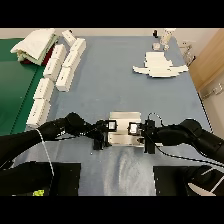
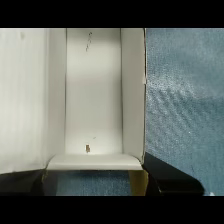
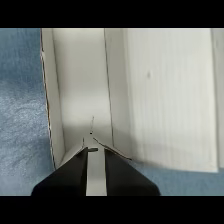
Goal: Fold the box.
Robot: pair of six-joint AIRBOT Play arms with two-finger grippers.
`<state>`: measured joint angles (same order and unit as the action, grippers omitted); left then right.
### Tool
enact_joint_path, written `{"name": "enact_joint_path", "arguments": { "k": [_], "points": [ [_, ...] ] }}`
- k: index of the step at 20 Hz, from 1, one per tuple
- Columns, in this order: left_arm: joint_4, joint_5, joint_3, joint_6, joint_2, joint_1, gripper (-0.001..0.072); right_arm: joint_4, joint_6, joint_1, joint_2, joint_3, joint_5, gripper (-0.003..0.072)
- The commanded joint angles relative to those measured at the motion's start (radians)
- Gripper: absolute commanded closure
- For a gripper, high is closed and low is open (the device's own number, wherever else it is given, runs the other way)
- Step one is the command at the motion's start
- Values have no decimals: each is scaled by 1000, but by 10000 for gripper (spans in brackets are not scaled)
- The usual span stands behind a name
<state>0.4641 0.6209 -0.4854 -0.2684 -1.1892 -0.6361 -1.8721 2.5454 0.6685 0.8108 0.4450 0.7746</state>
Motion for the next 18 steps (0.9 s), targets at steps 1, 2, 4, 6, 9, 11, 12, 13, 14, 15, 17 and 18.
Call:
{"name": "enact_joint_path", "arguments": {
  "k": [1, 2, 4, 6, 9, 11, 12, 13, 14, 15, 17, 18],
  "points": [
    [0, 0, 0, 0, 0, 0, 248, -36, 13, 1, 18, 0, -14, 488],
    [0, 0, 0, 0, 0, 0, 248, -37, 13, 1, 17, 0, -14, 386],
    [0, 0, 0, 0, 0, 0, 248, -43, 13, 1, 17, 0, -14, 351],
    [0, 0, 0, 0, 0, 0, 248, -56, 13, 1, 18, 0, -17, 221],
    [0, 0, 0, 0, 0, 0, 248, -62, 13, 1, 22, 0, -26, 107],
    [0, 0, 0, 0, 0, 0, 248, -62, 13, 1, 33, 0, -26, 106],
    [0, 0, 0, 0, 0, 0, 248, -62, 13, 1, 38, 0, -26, 107],
    [0, 0, 0, 0, 0, 0, 248, -62, 12, 0, 40, 0, -25, 107],
    [0, 0, 0, 0, 0, 0, 248, -61, 11, 0, 40, 0, -25, 107],
    [0, 0, 0, 0, 0, 0, 248, -61, 11, 0, 40, 0, -25, 107],
    [0, 0, 0, 0, 0, 0, 248, -61, 10, 0, 40, 0, -25, 107],
    [0, 0, 0, 0, 0, 0, 248, -61, 10, 0, 40, 0, -25, 107]
  ]
}}
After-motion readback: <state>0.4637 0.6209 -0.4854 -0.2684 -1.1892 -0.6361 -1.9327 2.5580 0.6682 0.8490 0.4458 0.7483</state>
